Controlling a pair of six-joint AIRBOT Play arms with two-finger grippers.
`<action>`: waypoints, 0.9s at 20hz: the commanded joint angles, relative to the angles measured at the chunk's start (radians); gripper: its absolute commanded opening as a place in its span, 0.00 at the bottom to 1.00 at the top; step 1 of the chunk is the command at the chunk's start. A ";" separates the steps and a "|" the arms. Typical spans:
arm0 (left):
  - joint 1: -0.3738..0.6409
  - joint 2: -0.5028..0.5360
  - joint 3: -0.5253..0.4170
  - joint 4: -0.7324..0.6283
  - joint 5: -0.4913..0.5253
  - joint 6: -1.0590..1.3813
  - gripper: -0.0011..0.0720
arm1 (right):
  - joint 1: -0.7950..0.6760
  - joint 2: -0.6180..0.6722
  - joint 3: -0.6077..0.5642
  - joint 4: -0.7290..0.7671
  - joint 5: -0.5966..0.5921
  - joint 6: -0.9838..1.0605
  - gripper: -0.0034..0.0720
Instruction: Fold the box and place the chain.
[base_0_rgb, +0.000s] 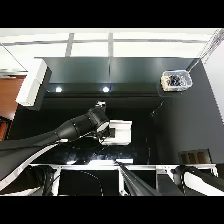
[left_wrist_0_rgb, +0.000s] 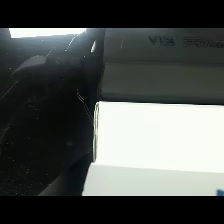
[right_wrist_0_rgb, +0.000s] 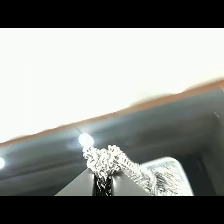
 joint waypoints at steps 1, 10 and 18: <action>0.001 0.000 0.000 0.000 0.000 0.000 0.05 | 0.006 0.119 -0.009 0.128 0.087 -0.084 0.06; 0.001 0.000 0.000 0.000 0.000 0.000 0.05 | 0.226 0.460 -0.464 0.202 0.339 -0.203 0.06; 0.001 0.000 0.000 0.001 0.001 0.000 0.05 | 0.457 0.486 -0.919 0.531 0.223 -0.291 0.06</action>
